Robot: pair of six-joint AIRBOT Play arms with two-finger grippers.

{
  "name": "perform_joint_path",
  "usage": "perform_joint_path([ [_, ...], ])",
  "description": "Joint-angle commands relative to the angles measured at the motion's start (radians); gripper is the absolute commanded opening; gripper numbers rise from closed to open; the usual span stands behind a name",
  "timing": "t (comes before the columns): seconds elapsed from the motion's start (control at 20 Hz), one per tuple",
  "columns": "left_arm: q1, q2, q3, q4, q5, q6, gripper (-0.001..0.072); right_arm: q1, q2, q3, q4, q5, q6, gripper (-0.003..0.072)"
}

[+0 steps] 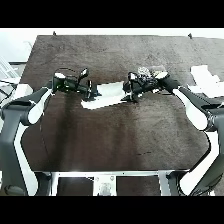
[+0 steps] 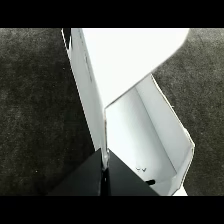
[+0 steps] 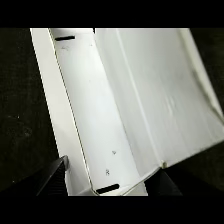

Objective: Fold the box and place the chain.

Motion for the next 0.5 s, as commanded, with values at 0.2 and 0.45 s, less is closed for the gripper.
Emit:
perform_joint_path([
  [0.2, 0.0, 0.0, 0.0, 0.0, 0.002, 0.0, 0.0021, 0.013, -0.003, -0.013, -0.005, 0.031, 0.061, 0.0603],
  [0.45, 0.0, 0.0, 0.0, 0.0, 0.002, 0.0, 0.0021, 0.02, -0.003, -0.058, 0.013, 0.029, 0.049, 0.0603],
])
